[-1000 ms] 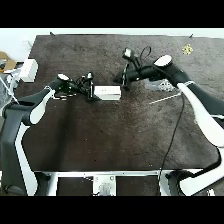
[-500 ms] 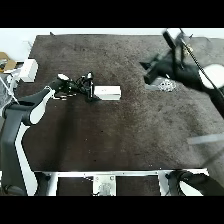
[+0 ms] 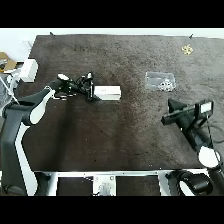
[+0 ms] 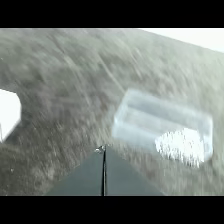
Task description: Fold the box and place the chain.
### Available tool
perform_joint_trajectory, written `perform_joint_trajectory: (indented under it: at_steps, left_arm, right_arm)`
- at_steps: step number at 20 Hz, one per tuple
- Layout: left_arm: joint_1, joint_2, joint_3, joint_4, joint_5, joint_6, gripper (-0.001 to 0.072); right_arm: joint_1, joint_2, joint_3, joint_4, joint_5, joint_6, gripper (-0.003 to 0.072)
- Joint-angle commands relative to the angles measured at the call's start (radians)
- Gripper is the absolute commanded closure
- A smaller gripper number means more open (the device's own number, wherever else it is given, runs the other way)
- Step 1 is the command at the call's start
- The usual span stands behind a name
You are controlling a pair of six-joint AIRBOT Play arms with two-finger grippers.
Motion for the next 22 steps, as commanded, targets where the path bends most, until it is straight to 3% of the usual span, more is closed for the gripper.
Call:
perform_joint_trajectory:
  at_steps: [1, 4, 8, 10, 14, 17, 22]
  left_arm:
    - [0.008, 0.006, 0.006, -0.042, 0.013, -0.055, 0.0700]
    - [0.027, 0.076, 0.022, -0.076, 0.020, -0.172, 0.0702]
    - [0.103, 0.297, 0.028, -0.047, 0.114, -0.427, 0.0707]
    - [0.155, 0.420, 0.028, 0.042, 0.188, -0.608, 0.0707]
    - [0.272, 0.666, -0.007, 0.388, 0.336, -0.991, 0.0707]
    - [0.421, 0.822, -0.153, 0.455, 0.382, -1.153, 0.0708]
    - [0.697, 0.998, -0.552, 0.456, 0.376, -1.200, 0.0707]
  right_arm:
    - [0.001, 0.091, -0.127, 0.023, -0.099, 0.020, 0.0686]
    - [0.001, 0.091, -0.127, 0.023, -0.100, 0.019, 0.0687]
    - [0.001, 0.091, -0.127, 0.023, -0.101, 0.015, 0.0687]
    - [0.001, 0.091, -0.127, 0.023, -0.100, 0.015, 0.0687]
    - [0.001, 0.090, -0.127, 0.023, -0.099, 0.015, 0.0687]
    - [0.001, 0.089, -0.127, 0.023, -0.098, 0.015, 0.0686]
    - [0.001, 0.089, -0.152, 0.023, -0.098, 0.013, 0.0687]
